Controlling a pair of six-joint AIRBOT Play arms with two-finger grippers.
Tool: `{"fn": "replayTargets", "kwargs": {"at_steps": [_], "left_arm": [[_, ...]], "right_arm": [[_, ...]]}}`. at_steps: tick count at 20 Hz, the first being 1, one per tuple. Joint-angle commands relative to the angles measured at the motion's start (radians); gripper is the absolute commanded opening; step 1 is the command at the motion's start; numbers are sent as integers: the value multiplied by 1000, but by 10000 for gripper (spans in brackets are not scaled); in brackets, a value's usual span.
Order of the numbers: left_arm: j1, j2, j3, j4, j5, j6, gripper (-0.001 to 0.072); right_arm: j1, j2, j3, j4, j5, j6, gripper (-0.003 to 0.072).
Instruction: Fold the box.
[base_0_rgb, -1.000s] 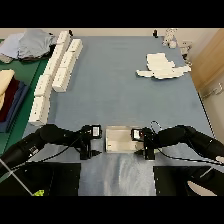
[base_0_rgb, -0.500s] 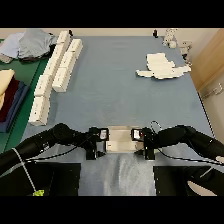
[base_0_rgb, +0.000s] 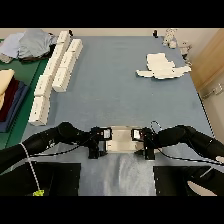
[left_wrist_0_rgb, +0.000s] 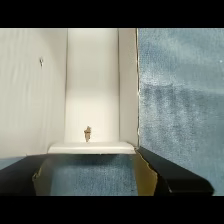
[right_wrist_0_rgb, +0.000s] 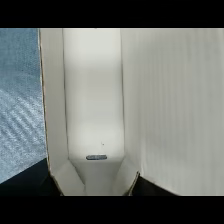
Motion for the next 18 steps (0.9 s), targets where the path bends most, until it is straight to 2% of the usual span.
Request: {"fn": "replayTargets", "kwargs": {"at_steps": [1, 11, 13, 18], "left_arm": [[-31, -12, 6, -24, 16, 24, 692], [-37, -59, 7, -39, 29, 22, 688], [-38, -59, 7, -39, 29, 22, 489], [-39, -59, 8, -39, 28, 22, 474]], "right_arm": [[0, 0, 1, 0, 0, 0, 490], [0, 0, 1, 0, 0, 0, 490], [0, 0, 1, 0, 0, 0, 490], [0, 0, 1, 0, 0, 0, 490]]}}
